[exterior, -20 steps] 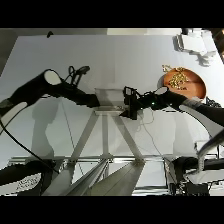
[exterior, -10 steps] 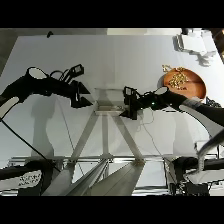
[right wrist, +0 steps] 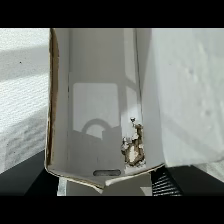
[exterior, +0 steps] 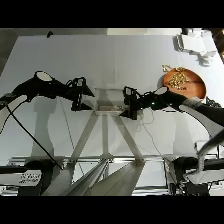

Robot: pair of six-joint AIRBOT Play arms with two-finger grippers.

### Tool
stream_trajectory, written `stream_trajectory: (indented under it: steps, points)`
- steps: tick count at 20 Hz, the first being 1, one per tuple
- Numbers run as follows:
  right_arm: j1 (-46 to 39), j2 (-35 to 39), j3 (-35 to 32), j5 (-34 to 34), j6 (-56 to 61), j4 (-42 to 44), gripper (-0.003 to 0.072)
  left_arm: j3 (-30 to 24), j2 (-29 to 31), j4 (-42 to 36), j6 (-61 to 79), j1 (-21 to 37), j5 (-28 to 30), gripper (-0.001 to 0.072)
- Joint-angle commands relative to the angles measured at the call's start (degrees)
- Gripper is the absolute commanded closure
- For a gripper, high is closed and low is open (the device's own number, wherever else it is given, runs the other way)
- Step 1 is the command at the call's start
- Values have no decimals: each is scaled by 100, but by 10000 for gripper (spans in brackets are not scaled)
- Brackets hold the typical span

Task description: Fold the box and place the chain.

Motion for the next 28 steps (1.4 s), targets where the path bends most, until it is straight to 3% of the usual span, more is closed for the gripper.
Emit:
stream_trajectory:
  steps: [1,16,22,26,28]
  points:
    - [4,4,4,0,0,0,148,-2,-131,85,127,0,-214,6]
    - [4,4,4,0,2,2,148,-13,-459,-433,116,-280,24,7]
    - [4,4,4,2,2,2,148,-13,-713,-448,127,-459,584,8]
    - [4,4,4,0,2,0,148,-13,-717,-446,127,-485,647,15]
    - [4,4,4,0,0,0,148,-13,-717,-444,127,-485,588,216]
